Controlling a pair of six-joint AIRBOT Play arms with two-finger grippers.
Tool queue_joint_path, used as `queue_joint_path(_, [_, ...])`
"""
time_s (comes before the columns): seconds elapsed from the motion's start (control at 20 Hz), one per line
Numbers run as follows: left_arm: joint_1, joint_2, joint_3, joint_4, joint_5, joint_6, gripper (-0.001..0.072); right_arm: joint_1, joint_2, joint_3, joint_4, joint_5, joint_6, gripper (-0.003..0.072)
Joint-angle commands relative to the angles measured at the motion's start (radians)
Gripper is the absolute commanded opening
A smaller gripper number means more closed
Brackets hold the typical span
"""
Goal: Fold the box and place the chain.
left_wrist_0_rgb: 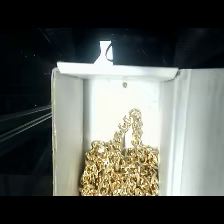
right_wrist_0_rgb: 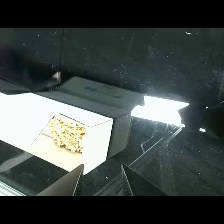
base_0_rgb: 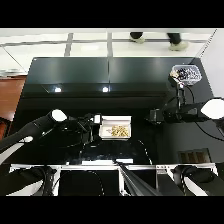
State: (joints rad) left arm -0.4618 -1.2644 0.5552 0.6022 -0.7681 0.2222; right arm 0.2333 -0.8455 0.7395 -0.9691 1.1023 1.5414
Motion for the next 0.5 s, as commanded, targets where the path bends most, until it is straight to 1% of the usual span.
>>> queue_joint_path(0.0, [-0.001,-0.006,0.006,-0.002,0.005,0.012,0.0712,0.000,0.000,0.000,0.000,-0.009,0.000,0.0293])
queue_joint_path(0.25, [-0.024,-0.006,0.006,-0.002,0.008,0.040,0.0704,0.000,0.000,0.000,-0.001,-0.020,-0.006,0.0294])
queue_joint_path(0.3, [-0.027,-0.006,0.006,-0.002,0.009,0.041,0.0682,0.000,0.000,0.000,-0.001,-0.020,-0.014,0.0294])
queue_joint_path(0.45, [-0.040,-0.006,0.006,-0.016,0.028,0.043,0.0458,0.000,-0.001,0.000,-0.001,-0.031,-0.016,0.0294])
